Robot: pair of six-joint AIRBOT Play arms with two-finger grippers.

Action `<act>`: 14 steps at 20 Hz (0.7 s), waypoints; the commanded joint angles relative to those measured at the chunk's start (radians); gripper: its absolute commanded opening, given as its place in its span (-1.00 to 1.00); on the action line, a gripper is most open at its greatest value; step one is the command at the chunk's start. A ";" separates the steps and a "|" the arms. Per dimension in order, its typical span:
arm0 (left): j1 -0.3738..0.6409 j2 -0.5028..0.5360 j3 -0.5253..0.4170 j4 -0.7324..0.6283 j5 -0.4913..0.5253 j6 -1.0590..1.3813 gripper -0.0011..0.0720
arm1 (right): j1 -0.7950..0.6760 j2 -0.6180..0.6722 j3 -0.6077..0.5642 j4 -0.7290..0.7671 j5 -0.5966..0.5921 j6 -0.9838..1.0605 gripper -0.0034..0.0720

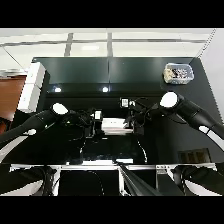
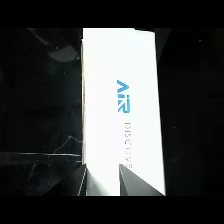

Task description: Fold the box and place the chain.

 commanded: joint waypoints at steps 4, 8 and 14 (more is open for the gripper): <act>-0.001 -0.001 0.000 0.000 0.000 -0.001 0.24 | 0.000 0.005 -0.030 0.005 -0.004 0.013 -0.36; -0.001 -0.001 0.000 0.000 0.000 -0.001 0.24 | -0.013 0.054 0.003 0.008 0.030 0.259 -0.36; 0.000 0.000 0.000 0.000 -0.001 -0.001 0.24 | -0.019 0.078 -0.056 0.211 -0.045 0.728 -0.86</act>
